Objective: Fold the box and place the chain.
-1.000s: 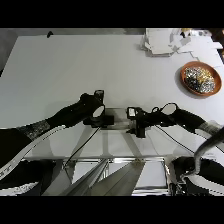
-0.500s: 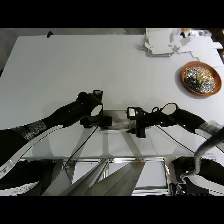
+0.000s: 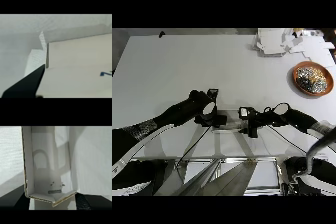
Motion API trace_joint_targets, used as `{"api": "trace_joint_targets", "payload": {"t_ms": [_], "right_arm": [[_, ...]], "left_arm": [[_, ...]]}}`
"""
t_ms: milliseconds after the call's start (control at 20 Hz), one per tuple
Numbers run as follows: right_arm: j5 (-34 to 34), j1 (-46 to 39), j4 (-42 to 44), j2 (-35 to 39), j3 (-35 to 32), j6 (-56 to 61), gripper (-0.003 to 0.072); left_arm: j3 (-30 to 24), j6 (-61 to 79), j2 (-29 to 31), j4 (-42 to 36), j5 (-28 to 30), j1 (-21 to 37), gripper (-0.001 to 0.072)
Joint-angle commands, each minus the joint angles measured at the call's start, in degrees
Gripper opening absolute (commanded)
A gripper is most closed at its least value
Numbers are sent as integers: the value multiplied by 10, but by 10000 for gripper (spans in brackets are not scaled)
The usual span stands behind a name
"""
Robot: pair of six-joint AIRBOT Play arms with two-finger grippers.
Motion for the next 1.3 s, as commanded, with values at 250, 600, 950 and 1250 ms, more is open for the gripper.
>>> {"api": "trace_joint_targets", "payload": {"t_ms": [250,600,950,1250], "right_arm": [[0,0,0,0,0,0,402],[0,0,0,0,0,0,402],[0,0,0,0,0,0,402],[0,0,0,0,0,0,402]], "left_arm": [[4,-52,-17,35,-29,-9,260],[4,-84,-38,41,-23,-24,89],[4,-92,-46,40,-11,-28,146],[4,-92,-46,40,-9,-27,17]]}}
